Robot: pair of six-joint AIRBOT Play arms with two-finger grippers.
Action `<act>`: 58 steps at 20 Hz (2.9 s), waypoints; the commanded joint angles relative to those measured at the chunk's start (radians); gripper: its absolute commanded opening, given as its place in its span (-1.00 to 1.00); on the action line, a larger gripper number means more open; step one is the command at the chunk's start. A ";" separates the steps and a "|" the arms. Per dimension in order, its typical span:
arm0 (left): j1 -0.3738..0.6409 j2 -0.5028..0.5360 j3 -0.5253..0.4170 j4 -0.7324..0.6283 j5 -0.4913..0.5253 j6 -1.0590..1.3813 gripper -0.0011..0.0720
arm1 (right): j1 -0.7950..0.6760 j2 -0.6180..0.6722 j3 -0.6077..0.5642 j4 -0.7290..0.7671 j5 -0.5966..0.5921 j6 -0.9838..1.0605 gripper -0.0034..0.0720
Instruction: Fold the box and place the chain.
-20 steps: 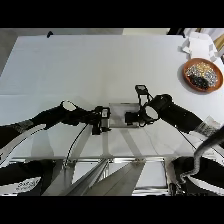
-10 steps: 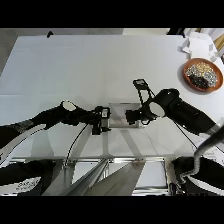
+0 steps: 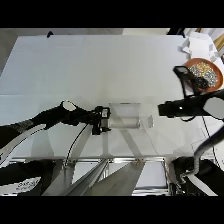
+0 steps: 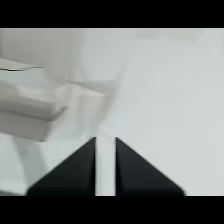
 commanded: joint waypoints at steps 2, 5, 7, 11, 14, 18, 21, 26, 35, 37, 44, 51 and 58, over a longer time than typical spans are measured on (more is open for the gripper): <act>0.000 0.000 0.000 0.000 0.000 0.000 -0.29 | -0.266 0.079 -0.213 0.095 -0.060 -0.174 -0.86; 0.000 0.000 0.000 0.000 0.000 0.000 -0.29 | -0.272 0.015 -0.332 0.285 -0.227 -0.249 -0.86; 0.000 0.000 0.000 0.000 0.000 0.000 -0.29 | -0.269 -0.060 -0.362 0.394 -0.290 -0.314 -0.86; 0.000 0.000 0.000 0.000 0.000 0.000 -0.29 | -0.182 -0.225 -0.366 0.503 -0.383 -0.430 -0.86; 0.000 0.000 0.000 0.000 0.000 0.000 -0.29 | -0.134 -0.329 -0.366 0.608 -0.431 -0.500 -0.86; 0.000 0.000 0.000 0.000 0.000 0.000 -0.29 | -0.124 -0.319 -0.366 0.612 -0.430 -0.499 -0.23; 0.000 0.000 0.000 0.000 0.000 0.000 -0.29 | -0.124 -0.261 -0.365 0.612 -0.415 -0.498 -0.05; 0.000 0.000 0.000 0.000 0.000 0.000 -0.29 | -0.124 -0.167 -0.356 0.636 -0.395 -0.495 -0.05; 0.000 0.000 0.000 0.000 0.000 0.000 -0.29 | -0.124 -0.167 -0.311 0.690 -0.357 -0.498 0.00; 0.000 0.000 0.000 0.000 0.000 0.000 -0.29 | -0.124 -0.167 -0.311 0.690 -0.338 -0.498 0.00; 0.000 0.000 0.000 0.000 0.000 0.000 -0.29 | -0.058 -0.194 -0.311 0.679 -0.392 -0.485 0.20; 0.000 0.000 0.000 0.000 0.000 0.000 -0.29 | 0.039 -0.224 -0.286 0.544 -0.437 -0.339 0.31; 0.000 0.000 0.000 0.000 0.000 0.000 -0.29 | 0.192 -0.316 -0.167 0.325 -0.389 -0.077 0.31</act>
